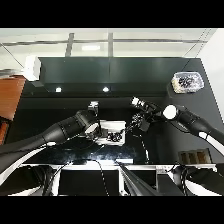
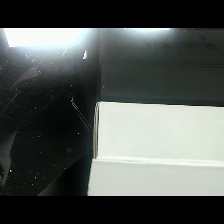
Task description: Fold the box and place the chain.
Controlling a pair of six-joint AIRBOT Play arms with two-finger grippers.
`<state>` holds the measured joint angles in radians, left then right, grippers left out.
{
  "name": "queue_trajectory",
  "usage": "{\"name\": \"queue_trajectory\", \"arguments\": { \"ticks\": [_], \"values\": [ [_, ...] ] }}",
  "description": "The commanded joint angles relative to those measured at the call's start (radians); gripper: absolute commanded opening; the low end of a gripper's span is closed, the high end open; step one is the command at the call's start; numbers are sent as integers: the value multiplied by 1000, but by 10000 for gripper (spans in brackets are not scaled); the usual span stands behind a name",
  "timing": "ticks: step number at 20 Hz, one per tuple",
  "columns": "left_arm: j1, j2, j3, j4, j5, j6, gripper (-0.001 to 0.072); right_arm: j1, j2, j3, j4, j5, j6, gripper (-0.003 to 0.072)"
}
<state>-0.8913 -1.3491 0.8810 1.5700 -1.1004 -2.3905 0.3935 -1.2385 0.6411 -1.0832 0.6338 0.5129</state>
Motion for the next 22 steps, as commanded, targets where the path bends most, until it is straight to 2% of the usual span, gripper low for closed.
{"name": "queue_trajectory", "arguments": {
  "ticks": [1,4,5,6,8,10,16,22],
  "values": [
    [0,0,0,0,0,1,32,14,-1,0,-81,-11,121,696],
    [0,0,0,0,0,0,32,14,-1,0,-71,-13,124,694],
    [0,0,0,0,0,1,32,14,-1,0,-71,-13,124,660],
    [0,0,0,0,0,0,32,14,-1,0,-70,-11,124,505],
    [0,0,0,0,0,0,32,14,0,0,-70,-9,124,295],
    [0,0,0,0,0,0,32,14,0,1,-70,3,124,38],
    [0,-1,0,0,16,0,32,13,42,76,-71,152,150,22],
    [0,-1,0,0,19,0,32,-21,264,178,-74,343,307,21]
  ]
}}
